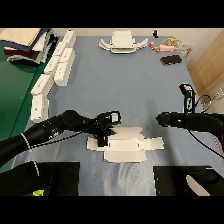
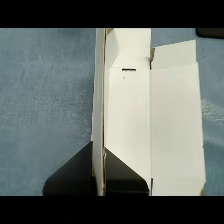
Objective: Fold the box.
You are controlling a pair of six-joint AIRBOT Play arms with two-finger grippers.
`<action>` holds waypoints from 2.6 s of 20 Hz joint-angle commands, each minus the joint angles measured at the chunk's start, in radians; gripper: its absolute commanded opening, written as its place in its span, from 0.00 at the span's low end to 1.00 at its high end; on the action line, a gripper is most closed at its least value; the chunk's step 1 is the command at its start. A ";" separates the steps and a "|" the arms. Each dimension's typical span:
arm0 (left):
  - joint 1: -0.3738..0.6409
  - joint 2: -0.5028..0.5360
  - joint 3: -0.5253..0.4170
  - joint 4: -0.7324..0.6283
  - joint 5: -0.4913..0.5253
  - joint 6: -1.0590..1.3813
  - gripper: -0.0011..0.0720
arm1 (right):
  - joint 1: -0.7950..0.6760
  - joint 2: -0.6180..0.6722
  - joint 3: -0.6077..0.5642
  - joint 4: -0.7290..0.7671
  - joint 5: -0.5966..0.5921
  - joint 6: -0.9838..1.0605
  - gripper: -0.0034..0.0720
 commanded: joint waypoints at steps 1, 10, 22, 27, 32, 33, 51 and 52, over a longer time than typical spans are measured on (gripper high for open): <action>-0.001 -0.003 -0.002 0.010 -0.059 0.000 0.03 | 0.000 0.000 0.000 0.004 0.000 0.000 0.34; 0.001 -0.003 0.000 0.009 -0.062 0.000 0.03 | 0.000 0.000 0.000 0.084 0.000 0.000 0.34; 0.001 -0.003 0.000 0.009 -0.063 0.000 0.03 | 0.226 0.119 -0.002 0.198 -0.375 0.040 0.05; 0.001 -0.003 0.000 0.008 -0.063 0.000 0.03 | 0.652 0.264 -0.002 0.140 -0.438 0.235 0.05; 0.001 -0.003 0.000 0.009 -0.063 0.000 0.03 | 1.007 0.172 -0.002 -0.220 -0.311 0.147 0.85; 0.001 -0.003 0.000 0.009 -0.063 0.000 0.03 | 1.044 0.114 -0.002 -0.313 -0.282 0.097 0.85; 0.001 -0.003 0.000 0.005 -0.063 0.000 0.03 | 1.093 -0.209 0.058 -0.615 -0.129 0.396 0.85; 0.001 -0.003 0.000 0.004 -0.063 0.000 0.03 | 1.093 -0.192 0.061 -0.631 -0.145 0.438 0.85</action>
